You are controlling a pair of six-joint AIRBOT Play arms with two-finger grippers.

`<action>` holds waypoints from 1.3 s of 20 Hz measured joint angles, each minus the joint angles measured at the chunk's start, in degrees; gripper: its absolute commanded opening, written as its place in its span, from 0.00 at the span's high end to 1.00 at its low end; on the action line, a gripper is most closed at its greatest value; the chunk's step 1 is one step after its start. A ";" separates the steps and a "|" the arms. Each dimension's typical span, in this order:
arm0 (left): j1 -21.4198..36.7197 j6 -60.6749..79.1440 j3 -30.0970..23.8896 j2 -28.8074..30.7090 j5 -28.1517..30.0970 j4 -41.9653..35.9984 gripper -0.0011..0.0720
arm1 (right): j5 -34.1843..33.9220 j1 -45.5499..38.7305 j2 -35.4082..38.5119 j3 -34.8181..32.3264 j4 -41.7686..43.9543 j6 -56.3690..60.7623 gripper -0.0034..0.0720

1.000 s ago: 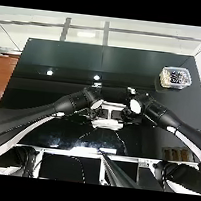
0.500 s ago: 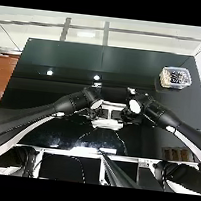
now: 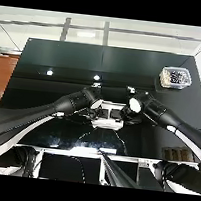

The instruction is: Fold the box and place the chain.

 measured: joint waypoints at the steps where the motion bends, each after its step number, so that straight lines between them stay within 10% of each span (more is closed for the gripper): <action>1: 0.00 0.00 0.00 0.00 -0.02 0.02 0.95 | 0.72 -0.15 0.63 0.39 -0.15 -1.36 0.48; 8: 0.00 0.00 0.00 0.00 -0.07 0.02 0.95 | 10.67 -3.23 16.31 1.46 -4.48 -12.41 0.48; 14: 0.00 0.02 0.00 0.00 -0.07 0.02 0.95 | 7.67 -14.43 26.45 -1.44 -31.56 -13.16 0.48; 15: 0.00 0.02 0.00 0.00 -0.07 0.02 0.95 | 3.65 -18.40 26.18 -2.54 -34.51 -11.54 0.44; 16: 0.00 0.02 0.00 0.00 -0.07 0.02 0.94 | -0.55 -22.58 25.20 -3.30 -36.26 -9.01 0.07; 17: 0.00 0.00 0.00 0.00 -0.07 0.02 0.95 | -5.11 -27.17 23.45 -3.76 -36.57 -6.40 0.00; 21: 0.00 0.02 0.00 0.00 -0.04 0.04 0.95 | -19.28 -42.05 10.95 1.92 -20.41 -8.87 0.00; 25: 0.00 0.02 0.00 0.00 -0.04 0.04 0.94 | -12.96 -50.58 -6.91 20.28 -0.72 -13.88 0.00; 26: 0.00 0.00 0.00 0.00 -0.02 0.04 0.95 | -9.14 -51.80 -11.34 25.66 2.43 -13.51 0.13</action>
